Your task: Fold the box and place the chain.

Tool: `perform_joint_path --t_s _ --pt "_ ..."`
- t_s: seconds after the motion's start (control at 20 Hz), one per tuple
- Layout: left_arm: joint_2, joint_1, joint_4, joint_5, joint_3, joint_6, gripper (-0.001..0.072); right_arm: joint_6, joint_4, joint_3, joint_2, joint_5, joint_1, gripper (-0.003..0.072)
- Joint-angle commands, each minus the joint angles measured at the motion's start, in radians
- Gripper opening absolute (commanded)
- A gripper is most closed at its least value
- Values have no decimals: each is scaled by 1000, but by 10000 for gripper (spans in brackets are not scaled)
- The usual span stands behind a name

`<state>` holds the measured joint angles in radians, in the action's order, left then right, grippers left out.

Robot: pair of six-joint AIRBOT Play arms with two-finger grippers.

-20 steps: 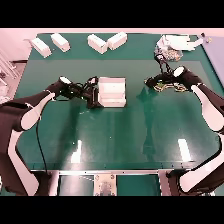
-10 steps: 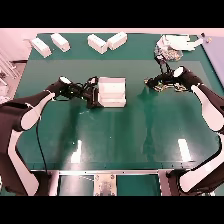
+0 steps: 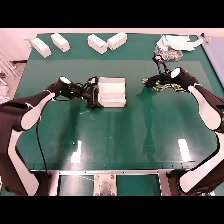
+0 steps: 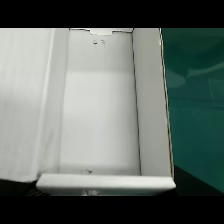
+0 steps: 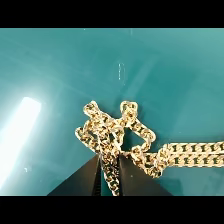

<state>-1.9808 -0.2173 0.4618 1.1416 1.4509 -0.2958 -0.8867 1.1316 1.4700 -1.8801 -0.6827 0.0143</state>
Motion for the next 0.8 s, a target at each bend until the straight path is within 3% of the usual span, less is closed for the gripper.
perform_joint_path --t_s 0.0,0.35,0.75 --pt "1 0 0 0 0 0 569 -15 2 -1 36 -6 -3 4" --pt "1 0 0 0 0 0 569 -71 3 -2 231 -10 -21 3" --pt "1 0 0 0 0 0 569 -164 79 -5 453 -109 -130 3"
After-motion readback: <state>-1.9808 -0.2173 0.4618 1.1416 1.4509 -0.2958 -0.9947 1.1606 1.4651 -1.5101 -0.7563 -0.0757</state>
